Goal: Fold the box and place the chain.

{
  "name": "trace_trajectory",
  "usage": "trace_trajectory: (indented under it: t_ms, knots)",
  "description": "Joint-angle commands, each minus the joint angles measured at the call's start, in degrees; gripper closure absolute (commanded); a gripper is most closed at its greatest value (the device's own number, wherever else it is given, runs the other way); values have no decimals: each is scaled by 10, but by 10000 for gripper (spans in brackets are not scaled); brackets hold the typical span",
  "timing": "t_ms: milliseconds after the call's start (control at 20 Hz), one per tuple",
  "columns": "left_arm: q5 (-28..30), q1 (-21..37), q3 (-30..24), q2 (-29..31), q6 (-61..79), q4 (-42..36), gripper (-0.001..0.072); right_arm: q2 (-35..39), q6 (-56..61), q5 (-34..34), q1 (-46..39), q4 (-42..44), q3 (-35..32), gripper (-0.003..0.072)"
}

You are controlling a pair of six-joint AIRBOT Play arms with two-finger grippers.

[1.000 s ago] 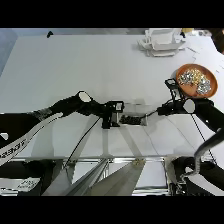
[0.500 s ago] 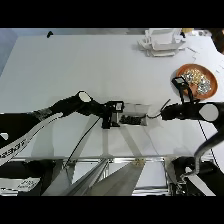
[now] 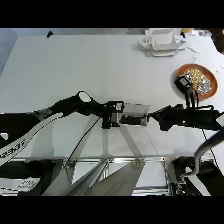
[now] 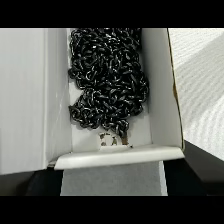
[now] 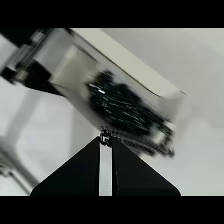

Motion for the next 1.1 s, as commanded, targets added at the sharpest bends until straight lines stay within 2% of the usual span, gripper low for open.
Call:
trace_trajectory:
  t_ms: [0, 450, 750, 950, 1050]
  knots:
    - [0, 0, 0, 0, 0, 0, 679, 6, -76, 12, 0, 115, 0, 663]
    - [0, 0, 0, 0, 0, 0, 679, 6, -171, -40, 0, 204, 0, 663]
    - [0, 0, 0, 0, 0, 0, 679, -32, -186, -47, 0, 191, 0, 663]
    - [0, 0, 0, 0, 0, 0, 679, -82, -184, -40, 3, 118, 0, 659]
    - [0, 0, 0, 0, 0, 0, 679, -98, -184, -43, 25, 114, 1, 536]
